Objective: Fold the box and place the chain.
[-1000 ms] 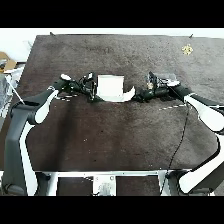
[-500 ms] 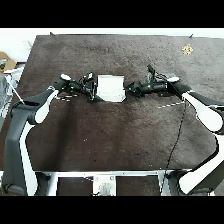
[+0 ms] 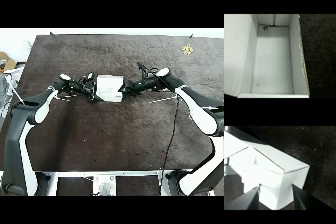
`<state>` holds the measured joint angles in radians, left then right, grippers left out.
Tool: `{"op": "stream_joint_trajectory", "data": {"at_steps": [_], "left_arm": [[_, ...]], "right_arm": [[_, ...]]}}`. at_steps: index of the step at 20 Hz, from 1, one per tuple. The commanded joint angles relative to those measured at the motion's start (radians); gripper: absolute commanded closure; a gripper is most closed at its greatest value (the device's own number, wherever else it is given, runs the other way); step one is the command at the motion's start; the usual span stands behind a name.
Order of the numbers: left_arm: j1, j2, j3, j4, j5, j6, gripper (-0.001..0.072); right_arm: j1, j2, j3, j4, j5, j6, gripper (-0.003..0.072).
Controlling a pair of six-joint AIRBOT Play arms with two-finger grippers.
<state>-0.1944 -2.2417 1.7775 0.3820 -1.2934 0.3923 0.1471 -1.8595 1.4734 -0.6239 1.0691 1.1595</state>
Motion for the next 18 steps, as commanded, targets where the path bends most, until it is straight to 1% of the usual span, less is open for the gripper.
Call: {"op": "stream_joint_trajectory", "data": {"at_steps": [1,5,8,10,13,14,15,18], "left_arm": [[-0.001,0.000,0.001,-0.001,0.000,0.000,0.0235],[-0.001,0.000,0.001,-0.001,0.000,0.000,0.0235],[-0.001,0.000,0.001,-0.001,0.000,0.000,0.0235],[-0.001,0.000,0.001,-0.001,0.000,0.000,0.0235],[-0.001,0.000,0.001,-0.001,0.000,0.000,0.0235],[-0.001,0.000,0.001,-0.001,0.000,0.000,0.0235],[-0.001,0.000,0.001,-0.001,0.000,0.000,0.0236],[-0.001,0.000,0.001,-0.001,0.000,0.000,0.0235]], "right_arm": [[0.053,0.000,0.047,-0.233,-0.035,0.193,0.0224],[0.107,-0.001,0.095,-0.395,-0.064,0.313,0.0223],[0.154,-0.007,0.135,-0.529,-0.049,0.422,0.0224],[0.184,-0.022,0.180,-0.631,0.000,0.511,0.0225],[0.227,-0.042,0.262,-0.723,0.055,0.586,0.0226],[0.242,-0.051,0.291,-0.759,0.082,0.618,0.0249],[0.256,-0.062,0.316,-0.793,0.109,0.650,0.0249],[0.288,-0.100,0.372,-0.834,0.158,0.707,0.0254]]}}
